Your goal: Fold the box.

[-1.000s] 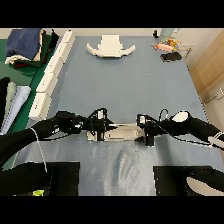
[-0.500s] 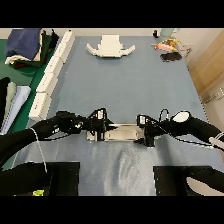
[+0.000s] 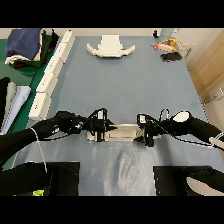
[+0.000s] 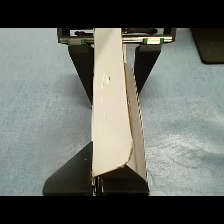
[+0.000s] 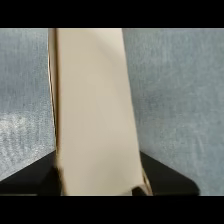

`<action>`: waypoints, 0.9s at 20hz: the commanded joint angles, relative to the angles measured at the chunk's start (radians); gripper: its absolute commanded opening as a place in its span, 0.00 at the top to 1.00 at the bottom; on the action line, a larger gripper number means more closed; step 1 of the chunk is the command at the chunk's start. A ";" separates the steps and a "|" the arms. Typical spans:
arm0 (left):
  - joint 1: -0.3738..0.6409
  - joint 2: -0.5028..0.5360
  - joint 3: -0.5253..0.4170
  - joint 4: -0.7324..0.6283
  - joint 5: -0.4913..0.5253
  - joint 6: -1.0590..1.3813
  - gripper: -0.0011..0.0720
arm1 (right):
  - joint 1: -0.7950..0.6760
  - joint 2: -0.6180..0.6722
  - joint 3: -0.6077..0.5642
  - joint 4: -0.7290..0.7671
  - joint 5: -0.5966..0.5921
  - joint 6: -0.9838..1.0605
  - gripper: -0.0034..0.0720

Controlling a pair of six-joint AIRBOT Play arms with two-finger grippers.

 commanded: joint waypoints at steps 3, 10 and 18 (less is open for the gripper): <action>0.001 0.001 0.000 -0.001 0.002 0.000 0.97 | 0.000 -0.012 0.000 -0.009 -0.003 0.001 0.29; 0.001 0.001 0.000 -0.001 0.002 0.000 0.97 | 0.000 -0.011 -0.019 -0.031 -0.008 0.001 0.26; 0.001 0.001 0.000 -0.001 0.002 0.000 0.97 | 0.000 -0.009 -0.021 -0.014 -0.023 0.001 0.16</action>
